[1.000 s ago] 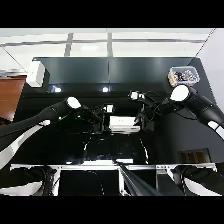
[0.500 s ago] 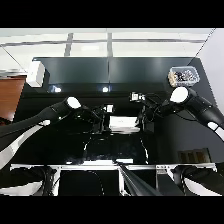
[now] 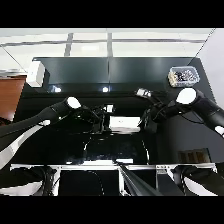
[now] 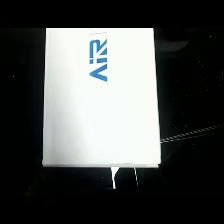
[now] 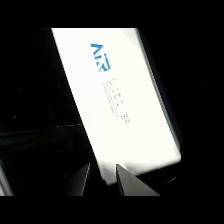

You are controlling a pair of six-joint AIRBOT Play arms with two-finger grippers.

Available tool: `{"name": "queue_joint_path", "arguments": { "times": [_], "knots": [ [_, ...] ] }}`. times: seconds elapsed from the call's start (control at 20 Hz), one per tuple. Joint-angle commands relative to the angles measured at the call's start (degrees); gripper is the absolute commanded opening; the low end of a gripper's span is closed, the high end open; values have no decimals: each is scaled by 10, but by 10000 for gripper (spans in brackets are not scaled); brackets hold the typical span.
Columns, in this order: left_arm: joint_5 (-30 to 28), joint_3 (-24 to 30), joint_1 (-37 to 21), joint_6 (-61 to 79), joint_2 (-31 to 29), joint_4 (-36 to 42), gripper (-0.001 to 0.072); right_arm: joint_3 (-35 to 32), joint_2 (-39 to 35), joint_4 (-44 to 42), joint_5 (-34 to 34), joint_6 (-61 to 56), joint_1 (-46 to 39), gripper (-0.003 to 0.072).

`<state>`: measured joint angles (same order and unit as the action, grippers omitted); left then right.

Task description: Fold the box and place the chain.

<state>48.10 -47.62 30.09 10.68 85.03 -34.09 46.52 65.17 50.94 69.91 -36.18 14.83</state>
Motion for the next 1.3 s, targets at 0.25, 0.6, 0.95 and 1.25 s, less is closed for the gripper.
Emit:
{"name": "queue_joint_path", "arguments": {
  "times": [0.25,0.6,0.95,1.25],
  "knots": [
    [-1,0,0,0,0,0,465,-102,-14,-309,-32,-151,-36,16],
    [-1,0,0,0,0,0,465,-108,47,-295,-164,-204,43,16],
    [-1,0,0,0,0,0,465,-108,62,-240,-182,-235,42,16],
    [0,0,0,0,0,0,465,-108,61,-239,-188,-226,40,16]
  ]
}}
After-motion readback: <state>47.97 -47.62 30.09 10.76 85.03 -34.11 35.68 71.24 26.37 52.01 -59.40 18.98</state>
